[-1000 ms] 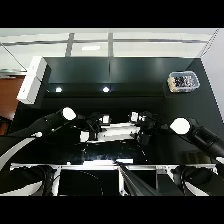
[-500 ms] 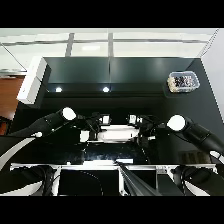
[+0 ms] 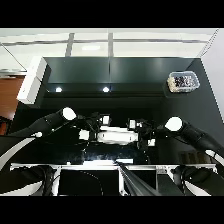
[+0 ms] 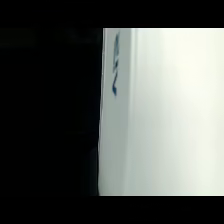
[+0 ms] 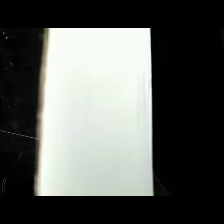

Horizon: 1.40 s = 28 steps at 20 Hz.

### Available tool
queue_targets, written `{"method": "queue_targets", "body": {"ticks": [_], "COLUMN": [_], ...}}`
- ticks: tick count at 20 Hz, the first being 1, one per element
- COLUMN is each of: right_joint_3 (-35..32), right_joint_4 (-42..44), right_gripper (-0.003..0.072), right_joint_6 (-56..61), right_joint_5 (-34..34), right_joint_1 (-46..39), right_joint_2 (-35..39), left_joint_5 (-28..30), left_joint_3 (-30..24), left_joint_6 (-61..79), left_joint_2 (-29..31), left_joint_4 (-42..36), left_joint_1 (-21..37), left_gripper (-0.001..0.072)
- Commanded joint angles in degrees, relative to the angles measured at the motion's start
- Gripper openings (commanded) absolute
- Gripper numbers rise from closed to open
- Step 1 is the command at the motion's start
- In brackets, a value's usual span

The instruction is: Fold the box and place the chain.

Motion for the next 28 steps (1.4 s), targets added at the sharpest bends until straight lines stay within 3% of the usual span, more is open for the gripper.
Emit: {"method": "queue_targets", "body": {"ticks": [1,8,28], "right_joint_3": [-2.21,-3.02,-3.04], "right_joint_4": [2.75,3.19,3.02], "right_gripper": [0.0626,0.0626,0.0626], "right_joint_6": [-3.91,-4.35,-4.35], "right_joint_5": [-1.64,-6.05,-6.25], "right_joint_1": [-0.02,0.0,0.0], "right_joint_2": [-0.11,-0.13,-2.64], "left_joint_5": [0.13,0.13,0.13], "left_joint_3": [0.0,0.0,0.0], "left_joint_6": [-0.07,-0.11,-0.11], "left_joint_2": [-0.02,-0.02,-0.02], "left_joint_4": [-0.02,-0.02,-0.02], "left_joint_1": [-0.02,-0.02,-0.02], "left_gripper": [0.0027,0.0027,0.0027]}}
